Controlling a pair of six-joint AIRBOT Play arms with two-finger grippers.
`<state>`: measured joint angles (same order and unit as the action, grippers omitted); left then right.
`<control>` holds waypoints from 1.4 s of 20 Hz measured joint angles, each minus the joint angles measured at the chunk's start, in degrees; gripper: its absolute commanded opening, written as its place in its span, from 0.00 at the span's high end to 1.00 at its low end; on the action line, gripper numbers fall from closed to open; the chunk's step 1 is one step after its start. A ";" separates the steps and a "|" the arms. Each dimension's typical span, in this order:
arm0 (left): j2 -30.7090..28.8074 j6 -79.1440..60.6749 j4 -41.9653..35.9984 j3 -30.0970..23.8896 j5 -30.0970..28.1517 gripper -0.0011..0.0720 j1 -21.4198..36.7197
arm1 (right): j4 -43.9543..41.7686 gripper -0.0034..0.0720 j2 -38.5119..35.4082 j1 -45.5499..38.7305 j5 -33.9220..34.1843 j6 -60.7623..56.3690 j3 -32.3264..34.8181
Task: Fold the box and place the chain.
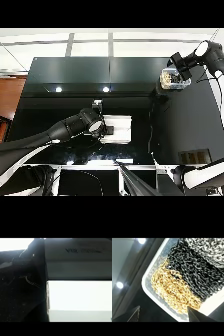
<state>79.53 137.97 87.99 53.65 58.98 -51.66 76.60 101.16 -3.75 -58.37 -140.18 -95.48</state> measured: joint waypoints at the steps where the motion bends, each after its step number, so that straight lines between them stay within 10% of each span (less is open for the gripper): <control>1: 0.00 0.00 0.00 0.00 0.00 0.95 0.00 | -0.46 0.06 0.35 -0.04 0.24 -0.33 -0.04; 28: 0.68 0.00 -0.04 0.09 0.15 0.95 0.02 | -2.84 0.06 3.89 -0.04 2.71 -1.95 -0.35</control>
